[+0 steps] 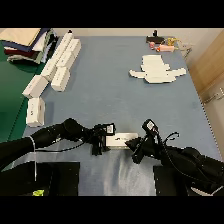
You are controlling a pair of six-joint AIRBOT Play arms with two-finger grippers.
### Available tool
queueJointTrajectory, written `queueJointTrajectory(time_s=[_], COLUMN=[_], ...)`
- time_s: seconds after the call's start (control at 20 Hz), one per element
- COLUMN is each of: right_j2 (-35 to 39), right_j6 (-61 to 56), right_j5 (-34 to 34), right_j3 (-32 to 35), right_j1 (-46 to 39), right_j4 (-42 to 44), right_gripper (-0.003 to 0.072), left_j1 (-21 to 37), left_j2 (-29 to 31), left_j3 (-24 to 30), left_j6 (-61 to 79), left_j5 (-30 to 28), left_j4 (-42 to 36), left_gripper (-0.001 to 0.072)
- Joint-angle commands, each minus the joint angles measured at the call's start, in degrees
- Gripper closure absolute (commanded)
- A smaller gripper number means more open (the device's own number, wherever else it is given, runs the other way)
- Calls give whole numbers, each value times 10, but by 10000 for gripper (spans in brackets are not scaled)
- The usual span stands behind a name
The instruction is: Fold the box.
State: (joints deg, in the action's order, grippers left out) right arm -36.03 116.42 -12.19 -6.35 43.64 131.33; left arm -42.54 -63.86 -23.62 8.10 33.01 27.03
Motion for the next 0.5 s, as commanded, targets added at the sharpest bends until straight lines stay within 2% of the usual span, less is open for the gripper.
queueJointTrajectory(time_s=[0.0, 0.45], right_j2=[0, 30], right_j6=[0, 0], right_j5=[-18, -17], right_j3=[-1, -28], right_j1=[0, -2], right_j4=[-1, -6], right_gripper=[685, 684], left_j1=[0, 0], left_j2=[0, 0], left_j3=[0, 0], left_j6=[0, 0], left_j5=[0, 0], left_j4=[0, 0], left_gripper=[184, 184])
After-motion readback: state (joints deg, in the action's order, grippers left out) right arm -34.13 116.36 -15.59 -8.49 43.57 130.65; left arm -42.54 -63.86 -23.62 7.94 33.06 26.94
